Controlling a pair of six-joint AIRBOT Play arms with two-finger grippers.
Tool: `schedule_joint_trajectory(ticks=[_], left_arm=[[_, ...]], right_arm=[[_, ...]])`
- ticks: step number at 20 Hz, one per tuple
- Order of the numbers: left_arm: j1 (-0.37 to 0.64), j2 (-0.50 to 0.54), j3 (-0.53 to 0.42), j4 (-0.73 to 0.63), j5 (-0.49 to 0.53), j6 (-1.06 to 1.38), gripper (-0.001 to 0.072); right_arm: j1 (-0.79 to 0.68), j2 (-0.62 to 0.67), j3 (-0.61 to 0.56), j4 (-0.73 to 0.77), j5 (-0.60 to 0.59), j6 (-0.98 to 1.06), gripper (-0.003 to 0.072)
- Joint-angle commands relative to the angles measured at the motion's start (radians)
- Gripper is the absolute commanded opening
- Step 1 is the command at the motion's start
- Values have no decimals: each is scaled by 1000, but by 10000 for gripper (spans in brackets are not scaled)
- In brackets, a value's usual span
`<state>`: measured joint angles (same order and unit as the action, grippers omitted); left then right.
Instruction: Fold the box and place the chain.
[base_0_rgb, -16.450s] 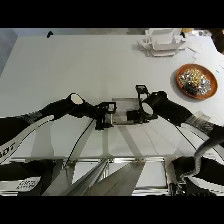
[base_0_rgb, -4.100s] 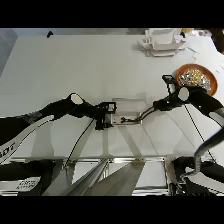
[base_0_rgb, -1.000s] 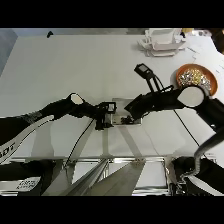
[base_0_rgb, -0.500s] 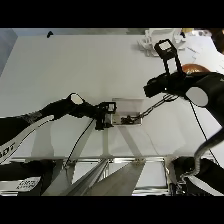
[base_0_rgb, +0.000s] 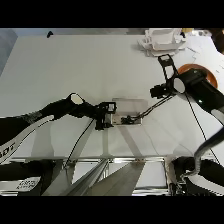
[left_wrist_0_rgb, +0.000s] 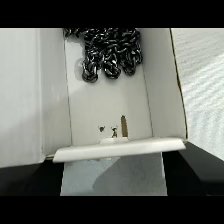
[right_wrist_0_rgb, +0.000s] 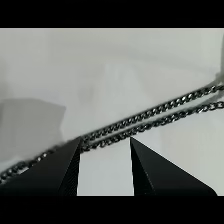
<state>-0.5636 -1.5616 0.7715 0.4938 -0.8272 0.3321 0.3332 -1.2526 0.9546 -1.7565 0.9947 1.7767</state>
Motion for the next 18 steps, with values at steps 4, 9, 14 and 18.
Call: schedule_joint_trajectory(ticks=[4,9,14,18], left_arm=[[1,0,1,0,0,0,88],[1,0,1,0,0,0,88],[1,0,1,0,0,0,88],[1,0,1,0,0,0,88]], right_arm=[[-13,-124,-14,62,46,-84,342],[-14,-129,-14,96,89,-84,337],[-14,-129,-17,136,83,-83,256],[-14,-129,-48,140,71,-74,256]])
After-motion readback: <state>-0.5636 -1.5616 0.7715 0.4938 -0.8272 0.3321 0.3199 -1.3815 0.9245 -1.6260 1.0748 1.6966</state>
